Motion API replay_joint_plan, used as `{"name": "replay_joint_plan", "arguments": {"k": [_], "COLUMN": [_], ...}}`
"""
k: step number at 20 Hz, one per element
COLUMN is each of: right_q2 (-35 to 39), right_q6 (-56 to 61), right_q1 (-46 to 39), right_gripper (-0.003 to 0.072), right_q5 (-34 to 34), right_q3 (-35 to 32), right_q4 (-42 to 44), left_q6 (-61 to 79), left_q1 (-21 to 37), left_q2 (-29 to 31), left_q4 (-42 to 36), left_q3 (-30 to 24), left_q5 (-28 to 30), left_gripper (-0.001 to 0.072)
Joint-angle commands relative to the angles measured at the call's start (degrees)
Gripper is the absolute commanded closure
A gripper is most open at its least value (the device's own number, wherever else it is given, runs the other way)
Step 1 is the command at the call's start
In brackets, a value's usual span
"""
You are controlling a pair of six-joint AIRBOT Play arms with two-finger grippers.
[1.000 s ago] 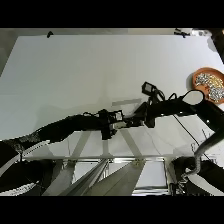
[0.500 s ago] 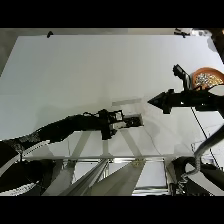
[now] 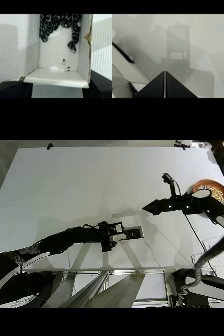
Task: Fold the box and place the chain.
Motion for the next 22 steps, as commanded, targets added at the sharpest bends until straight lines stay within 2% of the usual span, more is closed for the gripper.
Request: {"name": "replay_joint_plan", "arguments": {"k": [1, 7, 10, 11, 12, 13, 15, 16, 17, 20, 22], "right_q2": [-3.8, -3.8, -3.0, -2.4, -1.3, 0.0, 2.9, 4.0, 4.8, 5.4, 5.4], "right_q6": [-1.2, -1.2, -1.6, -2.9, -2.9, -2.9, -3.2, -3.6, -3.6, -3.4, -3.4], "right_q1": [4.3, 5.7, 7.3, 8.5, 9.8, 11.3, 14.3, 15.8, 17.1, 20.6, 23.5], "right_gripper": [0.0677, 0.0676, 0.0669, 0.0568, 0.039, 0.0349, 0.0353, 0.0417, 0.0451, 0.0447, 0.0379], "right_q5": [8.7, 19.3, 19.1, 17.6, 14.6, 11.8, 7.5, 6.8, 6.8, 6.9, 6.5], "right_q3": [5.5, 7.8, 7.8, 7.8, 7.8, 7.8, 7.8, 7.8, 7.8, 7.8, 7.8], "right_q4": [-1.5, -9.0, -14.0, -16.0, -18.3, -20.7, -26.7, -29.5, -31.8, -34.4, -35.3], "left_q6": [0.0, 0.0, 0.0, 0.0, 0.0, 0.0, 0.0, 0.0, 0.0, 0.0, 0.0], "left_q1": [0.0, 0.0, 0.0, 0.0, 0.0, 0.0, 0.0, 0.0, 0.0, 0.0, 0.0], "left_q2": [0.0, 0.0, 0.0, 0.0, 0.0, 0.0, 0.0, 0.0, 0.0, 0.0, 0.0], "left_q4": [0.0, 0.0, 0.0, 0.0, 0.0, 0.0, 0.0, 0.0, 0.0, 0.0, 0.0], "left_q3": [0.0, 0.0, 0.0, 0.0, 0.0, 0.0, 0.0, 0.0, 0.0, 0.0, 0.0], "left_q5": [0.0, 0.0, 0.0, 0.0, 0.0, 0.0, 0.0, 0.0, 0.0, 0.0, 0.0], "left_gripper": [0.0452, 0.0452, 0.0452, 0.0452, 0.0452, 0.0452, 0.0452, 0.0452, 0.0452, 0.0452, 0.0452]}}
